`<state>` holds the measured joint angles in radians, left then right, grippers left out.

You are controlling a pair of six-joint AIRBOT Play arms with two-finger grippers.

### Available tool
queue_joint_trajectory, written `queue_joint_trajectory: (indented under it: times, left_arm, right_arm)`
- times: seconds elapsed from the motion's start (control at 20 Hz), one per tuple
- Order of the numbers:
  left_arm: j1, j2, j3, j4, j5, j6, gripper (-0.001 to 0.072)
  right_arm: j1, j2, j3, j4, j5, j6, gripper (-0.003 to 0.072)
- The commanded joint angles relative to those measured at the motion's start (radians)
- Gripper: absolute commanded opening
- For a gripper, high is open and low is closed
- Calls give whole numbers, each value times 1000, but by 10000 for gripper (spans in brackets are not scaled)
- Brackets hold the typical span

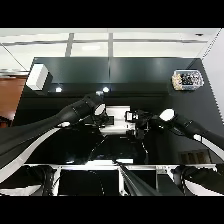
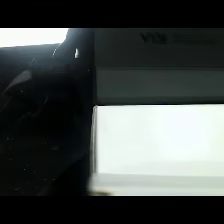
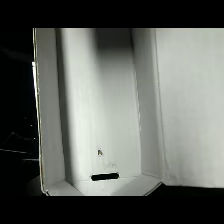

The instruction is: Fold the box and place the chain.

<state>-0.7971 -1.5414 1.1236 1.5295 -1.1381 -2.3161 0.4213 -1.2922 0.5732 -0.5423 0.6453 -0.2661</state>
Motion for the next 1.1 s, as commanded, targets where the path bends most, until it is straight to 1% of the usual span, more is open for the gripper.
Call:
queue_joint_trajectory:
  times: [0.0, 0.1, 0.15, 0.2, 0.25, 0.3, 0.5, 0.6, 0.7, 0.75, 0.9, 0.95, 1.0, 1.05]
  left_arm:
    - [-1, -5, 0, -3, 14, 8, 27]
    - [-1, -5, 0, -3, 15, 8, 27]
    - [-1, -5, 0, -2, 15, 8, 26]
    - [-1, -5, 0, -2, 14, 8, 26]
    - [-1, -5, 0, -2, 14, 8, 26]
    - [-1, -5, 0, -2, 14, 8, 27]
    - [-1, -5, 0, -2, 14, 17, 27]
    - [-1, -5, 0, -2, 13, 23, 28]
    - [-1, -5, 0, -2, 10, 39, 28]
    - [0, -5, 0, -2, 7, 39, 28]
    - [0, -7, 0, -2, 3, 39, 28]
    - [0, -8, 0, -2, 3, 39, 28]
    - [0, -9, 0, -2, 3, 39, 28]
    - [0, -9, 0, -2, 3, 39, 27]
  right_arm:
    - [0, -1, 0, -1, 0, -3, 125]
    - [0, -1, 0, -1, 0, -3, 127]
    - [0, 0, 0, -1, -8, -1, 157]
    - [0, -1, -1, -1, -45, 34, 357]
    - [0, 0, -1, -2, -82, 100, 604]
    - [-1, 1, -1, -14, -89, 129, 667]
    - [-2, 79, -1, -156, 1, 169, 666]
    - [-3, 124, -1, -213, 5, 169, 666]
    - [-3, 147, -1, -239, 2, 165, 666]
    - [-2, 148, -1, -238, 3, 164, 664]
    - [0, 148, -1, -226, 18, 154, 345]
    - [0, 148, -1, -211, 39, 154, 205]
    - [0, 148, -1, -187, 63, 155, 134]
    - [0, 148, -1, -155, 80, 164, 117]
